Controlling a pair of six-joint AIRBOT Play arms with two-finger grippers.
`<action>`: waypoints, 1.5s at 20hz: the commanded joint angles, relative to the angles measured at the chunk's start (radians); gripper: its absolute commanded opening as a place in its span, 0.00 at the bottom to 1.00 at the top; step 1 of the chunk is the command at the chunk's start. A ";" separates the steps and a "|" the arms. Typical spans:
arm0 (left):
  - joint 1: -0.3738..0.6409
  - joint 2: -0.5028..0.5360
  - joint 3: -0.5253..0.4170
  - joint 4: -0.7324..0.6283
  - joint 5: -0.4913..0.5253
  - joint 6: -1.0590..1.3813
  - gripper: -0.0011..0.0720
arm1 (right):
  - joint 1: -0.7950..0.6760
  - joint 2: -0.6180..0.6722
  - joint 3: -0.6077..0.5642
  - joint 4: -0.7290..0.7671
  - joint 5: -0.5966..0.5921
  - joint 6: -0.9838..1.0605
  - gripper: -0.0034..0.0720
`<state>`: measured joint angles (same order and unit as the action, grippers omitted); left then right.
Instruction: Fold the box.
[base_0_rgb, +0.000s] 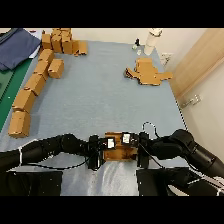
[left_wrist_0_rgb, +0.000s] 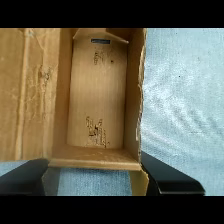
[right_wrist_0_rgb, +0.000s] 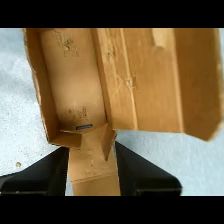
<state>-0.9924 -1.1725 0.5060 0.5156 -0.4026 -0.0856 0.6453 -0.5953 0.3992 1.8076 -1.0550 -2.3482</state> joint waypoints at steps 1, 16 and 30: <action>0.001 0.001 0.000 0.000 0.000 0.000 0.63 | 0.018 0.037 -0.009 0.005 0.000 0.035 0.62; 0.001 0.001 0.000 0.000 0.000 0.000 0.63 | 0.042 0.102 -0.107 0.017 0.165 0.010 0.21; 0.001 0.001 0.000 0.000 0.000 0.000 0.63 | 0.092 0.102 -0.139 0.084 0.213 0.009 0.83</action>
<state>-0.9924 -1.1725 0.5060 0.5175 -0.4034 -0.0822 0.7357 -0.4934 0.2672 1.8641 -0.8619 -2.3386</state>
